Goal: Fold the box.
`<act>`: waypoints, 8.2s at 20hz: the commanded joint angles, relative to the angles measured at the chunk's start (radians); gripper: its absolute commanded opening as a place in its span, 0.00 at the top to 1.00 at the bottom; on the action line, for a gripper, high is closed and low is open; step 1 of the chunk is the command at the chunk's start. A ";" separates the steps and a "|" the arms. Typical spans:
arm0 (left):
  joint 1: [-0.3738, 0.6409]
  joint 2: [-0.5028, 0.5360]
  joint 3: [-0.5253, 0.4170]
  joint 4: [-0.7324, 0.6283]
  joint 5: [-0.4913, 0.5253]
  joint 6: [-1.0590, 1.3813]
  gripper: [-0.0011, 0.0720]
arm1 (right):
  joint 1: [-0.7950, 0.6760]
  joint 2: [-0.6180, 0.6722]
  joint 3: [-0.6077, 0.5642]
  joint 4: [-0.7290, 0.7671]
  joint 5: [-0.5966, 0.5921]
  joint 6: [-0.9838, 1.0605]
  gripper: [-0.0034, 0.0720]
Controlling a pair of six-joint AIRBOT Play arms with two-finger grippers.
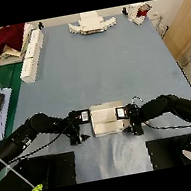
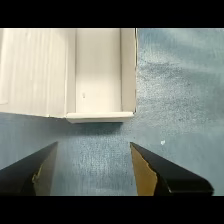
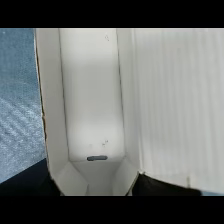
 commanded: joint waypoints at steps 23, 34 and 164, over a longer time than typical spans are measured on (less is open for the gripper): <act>-0.167 -0.237 -0.020 -0.203 0.248 0.134 0.03 | 0.000 0.001 0.001 0.000 0.000 0.000 0.25; -0.131 -0.175 -0.054 -0.205 0.256 0.135 0.03 | 0.000 0.001 0.001 0.000 0.000 0.000 0.25; -0.179 -0.174 -0.075 -0.339 0.315 0.195 0.26 | 0.044 0.291 0.265 -0.439 -0.333 1.071 0.58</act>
